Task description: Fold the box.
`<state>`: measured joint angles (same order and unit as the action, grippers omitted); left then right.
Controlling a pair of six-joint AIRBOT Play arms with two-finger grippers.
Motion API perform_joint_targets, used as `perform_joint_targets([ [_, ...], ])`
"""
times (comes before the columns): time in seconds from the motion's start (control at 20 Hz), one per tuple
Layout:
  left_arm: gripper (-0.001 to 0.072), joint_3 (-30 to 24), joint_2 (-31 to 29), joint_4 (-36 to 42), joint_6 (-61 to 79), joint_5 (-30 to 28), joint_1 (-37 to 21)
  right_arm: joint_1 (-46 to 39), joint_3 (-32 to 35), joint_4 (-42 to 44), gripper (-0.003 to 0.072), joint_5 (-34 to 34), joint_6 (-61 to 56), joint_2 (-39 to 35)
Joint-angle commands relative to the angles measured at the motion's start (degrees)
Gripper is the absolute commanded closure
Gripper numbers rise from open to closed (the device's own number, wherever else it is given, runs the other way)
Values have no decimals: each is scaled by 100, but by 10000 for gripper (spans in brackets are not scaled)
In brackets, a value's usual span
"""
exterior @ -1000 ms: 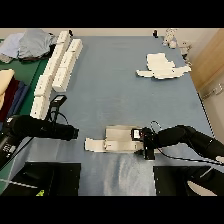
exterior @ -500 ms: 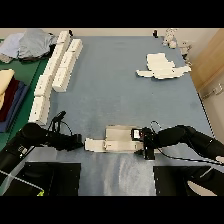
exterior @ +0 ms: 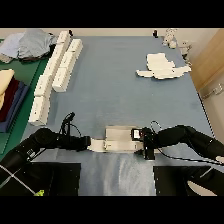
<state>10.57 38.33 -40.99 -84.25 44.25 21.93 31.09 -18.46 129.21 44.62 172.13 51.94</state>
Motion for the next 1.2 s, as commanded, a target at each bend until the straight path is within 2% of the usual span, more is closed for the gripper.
perform_joint_targets([
  [0.0, 697, -7, 197, 470, 92, -778, 597, 0, -4, 2, 196, -2, -2, 2],
  [0.15, 697, 96, 195, 542, 87, -682, 780, 0, -4, 2, 196, -2, -2, 2],
  [0.45, 693, 640, 192, 588, 90, -26, 780, 0, -4, 2, 196, -2, -2, 2],
  [0.65, 691, 704, 197, 743, 92, -9, 789, 0, -4, 2, 196, 0, -2, 2],
  [0.7, 628, 704, 197, 793, 107, -11, 815, 0, -4, 2, 196, -2, -2, 0],
  [0.75, 444, 704, 195, 809, 111, -11, 855, 0, -4, 2, 196, -2, -2, 2],
  [0.8, 448, 704, 197, 802, 114, -15, 898, 0, -4, 2, 196, -2, -2, 2],
  [0.85, 481, 704, 197, 809, 111, -15, 927, 0, -4, 2, 196, 0, -2, 0],
  [1.15, 481, 704, 197, 905, 85, -175, 953, 0, -4, 2, 196, -2, -2, 2],
])
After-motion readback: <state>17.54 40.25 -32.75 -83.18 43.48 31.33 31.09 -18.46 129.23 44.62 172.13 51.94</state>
